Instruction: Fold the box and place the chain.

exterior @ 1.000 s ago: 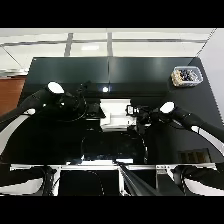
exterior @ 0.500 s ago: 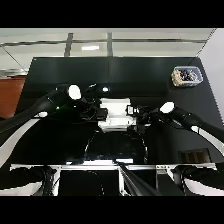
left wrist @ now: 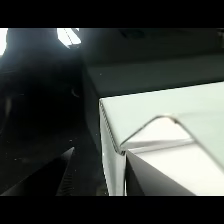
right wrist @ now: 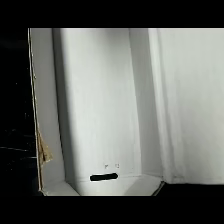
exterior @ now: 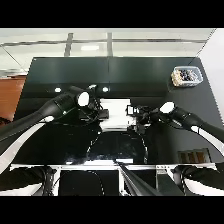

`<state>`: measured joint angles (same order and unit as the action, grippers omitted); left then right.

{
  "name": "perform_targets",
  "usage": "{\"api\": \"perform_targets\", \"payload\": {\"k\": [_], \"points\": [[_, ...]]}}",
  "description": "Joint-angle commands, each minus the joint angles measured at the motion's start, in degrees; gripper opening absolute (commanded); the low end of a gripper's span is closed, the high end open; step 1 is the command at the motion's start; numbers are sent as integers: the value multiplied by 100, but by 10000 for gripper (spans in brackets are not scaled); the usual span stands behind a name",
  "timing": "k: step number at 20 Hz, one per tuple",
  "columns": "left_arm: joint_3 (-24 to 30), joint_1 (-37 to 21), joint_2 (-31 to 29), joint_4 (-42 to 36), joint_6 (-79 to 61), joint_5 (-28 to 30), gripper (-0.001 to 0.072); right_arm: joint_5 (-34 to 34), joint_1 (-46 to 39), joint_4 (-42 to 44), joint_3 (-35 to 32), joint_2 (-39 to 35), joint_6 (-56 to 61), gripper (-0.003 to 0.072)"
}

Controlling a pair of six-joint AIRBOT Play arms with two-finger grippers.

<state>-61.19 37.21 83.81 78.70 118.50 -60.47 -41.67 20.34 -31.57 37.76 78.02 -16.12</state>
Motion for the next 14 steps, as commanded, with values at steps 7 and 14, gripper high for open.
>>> {"api": "perform_targets", "payload": {"k": [7,14], "points": [[-450,490,341,914,1132,-527,357,-4,7,0,4,0,2,169],[-457,542,551,490,1202,-398,352,-7,7,0,4,0,2,170]]}}
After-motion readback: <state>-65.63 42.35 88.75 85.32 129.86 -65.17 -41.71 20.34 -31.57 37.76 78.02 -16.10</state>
